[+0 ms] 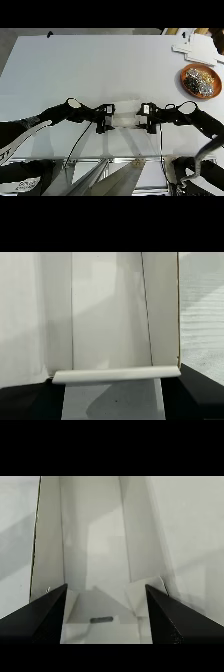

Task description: Fold the box and place the chain.

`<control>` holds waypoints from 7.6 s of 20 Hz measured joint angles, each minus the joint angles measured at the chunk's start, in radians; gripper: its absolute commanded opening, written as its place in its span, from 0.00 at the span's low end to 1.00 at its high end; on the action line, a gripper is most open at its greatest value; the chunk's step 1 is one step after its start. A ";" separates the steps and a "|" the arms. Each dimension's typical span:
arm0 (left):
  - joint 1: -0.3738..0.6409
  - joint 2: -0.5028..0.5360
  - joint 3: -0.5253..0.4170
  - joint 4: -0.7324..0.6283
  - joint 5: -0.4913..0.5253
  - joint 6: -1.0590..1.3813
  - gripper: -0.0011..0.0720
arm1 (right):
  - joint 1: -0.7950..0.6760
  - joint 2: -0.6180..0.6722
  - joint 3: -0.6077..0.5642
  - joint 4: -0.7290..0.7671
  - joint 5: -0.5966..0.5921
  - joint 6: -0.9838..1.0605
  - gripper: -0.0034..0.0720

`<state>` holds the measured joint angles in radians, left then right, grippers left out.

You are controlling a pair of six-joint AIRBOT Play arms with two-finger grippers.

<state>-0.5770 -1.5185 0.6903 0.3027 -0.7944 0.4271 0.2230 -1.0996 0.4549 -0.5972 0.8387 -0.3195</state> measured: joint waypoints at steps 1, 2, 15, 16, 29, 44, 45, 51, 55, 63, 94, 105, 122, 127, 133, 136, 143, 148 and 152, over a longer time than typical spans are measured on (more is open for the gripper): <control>0.000 0.000 0.000 0.000 0.000 0.000 0.22 | 0.000 0.000 0.000 0.001 -0.002 -0.001 0.82; 0.000 0.000 0.000 0.000 0.000 0.000 0.22 | 0.000 0.000 0.000 0.002 -0.005 -0.001 0.81; 0.000 0.000 0.000 0.002 -0.004 0.002 0.22 | -0.055 0.244 0.000 -0.392 -0.008 0.686 0.07; 0.000 0.000 0.000 0.002 -0.004 0.002 0.22 | -0.084 0.259 0.000 -0.398 -0.021 0.742 0.07; 0.000 0.000 0.000 0.001 -0.003 0.002 0.22 | -0.323 0.122 0.000 -0.390 0.032 1.382 0.07; 0.000 0.000 0.000 0.001 -0.003 0.002 0.22 | -0.250 0.082 0.000 -0.177 0.203 1.317 0.45; 0.000 0.000 0.000 0.001 -0.003 0.002 0.22 | -0.250 0.093 0.000 -0.167 0.208 1.314 0.48; 0.000 0.000 0.000 0.001 -0.003 0.002 0.22 | -0.206 0.121 0.000 -0.135 0.218 1.307 0.67; 0.000 0.000 0.000 0.001 -0.003 0.002 0.22 | -0.147 0.116 -0.001 -0.134 0.180 1.315 0.69; 0.000 0.000 0.000 0.001 -0.003 0.002 0.22 | 0.053 0.080 0.096 -0.349 0.094 1.649 0.69; 0.001 0.001 0.000 0.002 -0.003 0.002 0.22 | 0.423 -0.190 0.334 -0.873 0.121 2.536 0.07; 0.000 0.000 0.000 0.000 -0.002 0.001 0.22 | 0.425 -0.191 0.335 -0.908 0.111 2.595 0.40; 0.000 0.000 0.000 0.001 -0.003 0.002 0.22 | 0.447 -0.221 0.335 -0.970 0.149 2.616 0.24; 0.000 0.000 0.000 0.001 -0.003 0.003 0.22 | 0.448 -0.225 0.335 -0.970 0.158 2.604 0.07; 0.000 0.000 0.000 0.001 -0.003 0.002 0.22 | 0.448 -0.216 0.334 -0.972 0.168 2.519 0.32; 0.000 0.000 0.000 0.001 -0.003 0.002 0.22 | 0.448 -0.174 0.334 -0.980 0.167 2.456 0.55; 0.000 0.000 0.000 0.001 -0.003 0.002 0.22 | 0.444 -0.003 0.467 -0.992 0.260 2.274 0.61; 0.000 0.000 0.000 0.001 -0.003 0.002 0.22 | 0.311 0.016 0.785 -1.000 0.272 2.118 0.61; 0.000 0.000 0.000 0.001 -0.003 0.002 0.22 | 0.058 -0.053 0.977 -1.003 0.250 2.016 0.61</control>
<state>-0.5774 -1.5185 0.6903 0.3038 -0.7971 0.4286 0.2806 -1.1530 1.4322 -1.6001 1.0885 1.6970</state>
